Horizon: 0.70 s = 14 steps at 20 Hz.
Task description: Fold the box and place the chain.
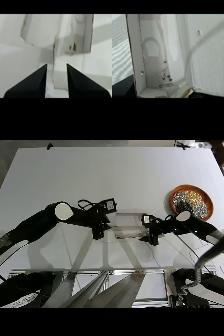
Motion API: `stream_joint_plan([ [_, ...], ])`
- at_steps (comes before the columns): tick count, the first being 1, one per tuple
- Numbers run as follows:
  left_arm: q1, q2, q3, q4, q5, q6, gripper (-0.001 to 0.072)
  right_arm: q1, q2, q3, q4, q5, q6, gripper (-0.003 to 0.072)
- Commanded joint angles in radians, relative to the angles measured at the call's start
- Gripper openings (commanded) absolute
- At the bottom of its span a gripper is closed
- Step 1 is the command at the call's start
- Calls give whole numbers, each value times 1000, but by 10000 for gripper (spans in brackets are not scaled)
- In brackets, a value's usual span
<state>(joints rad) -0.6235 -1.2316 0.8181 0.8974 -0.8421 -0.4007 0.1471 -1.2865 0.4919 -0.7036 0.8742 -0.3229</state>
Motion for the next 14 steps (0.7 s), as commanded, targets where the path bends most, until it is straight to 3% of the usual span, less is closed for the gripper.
stream_joint_plan([
  [1,-7,-58,1,106,-47,41,294,0,0,0,1,0,0,414],
  [6,-11,-138,1,101,-11,146,293,0,0,0,1,0,1,414],
  [14,-56,-152,1,79,32,267,290,0,0,0,1,0,1,414],
])
